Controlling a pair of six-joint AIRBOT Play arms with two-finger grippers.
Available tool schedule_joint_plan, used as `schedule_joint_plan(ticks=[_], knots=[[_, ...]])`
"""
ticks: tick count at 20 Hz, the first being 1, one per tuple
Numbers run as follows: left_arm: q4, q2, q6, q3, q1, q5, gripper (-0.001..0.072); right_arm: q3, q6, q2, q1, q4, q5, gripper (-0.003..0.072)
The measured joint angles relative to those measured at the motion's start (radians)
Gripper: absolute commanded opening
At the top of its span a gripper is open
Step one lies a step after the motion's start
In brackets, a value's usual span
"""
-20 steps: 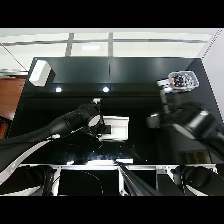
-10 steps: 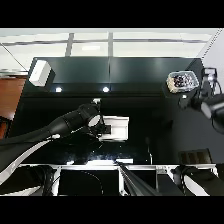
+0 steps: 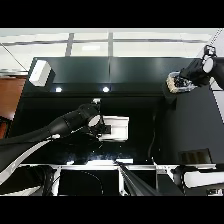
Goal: Fold the box and place the chain.
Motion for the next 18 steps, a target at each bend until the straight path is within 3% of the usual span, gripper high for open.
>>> schedule_joint_plan(ticks=[6, 7, 9, 10, 18], knots=[[0.0, 0.0, 0.0, 0.0, 0.0, -0.001, 0.0027, 0.154, -0.023, -0.191, -0.011, 0.028, -0.014, 0.0522], [0.0, 0.0, 0.0, 0.0, 0.0, -0.001, 0.0028, 0.163, -0.024, -0.205, -0.012, 0.032, -0.026, 0.0433], [0.0, 0.0, 0.0, 0.0, 0.0, -0.001, 0.0028, 0.175, -0.027, -0.226, -0.013, 0.035, -0.035, 0.0111], [0.0, 0.0, 0.0, 0.0, 0.0, -0.001, 0.0028, 0.181, -0.026, -0.231, -0.013, 0.049, -0.043, 0.0074], [0.0, 0.0, 0.0, 0.0, 0.0, -0.002, 0.0028, 0.264, -0.064, -0.228, -0.013, 0.064, 0.092, 0.0044]])
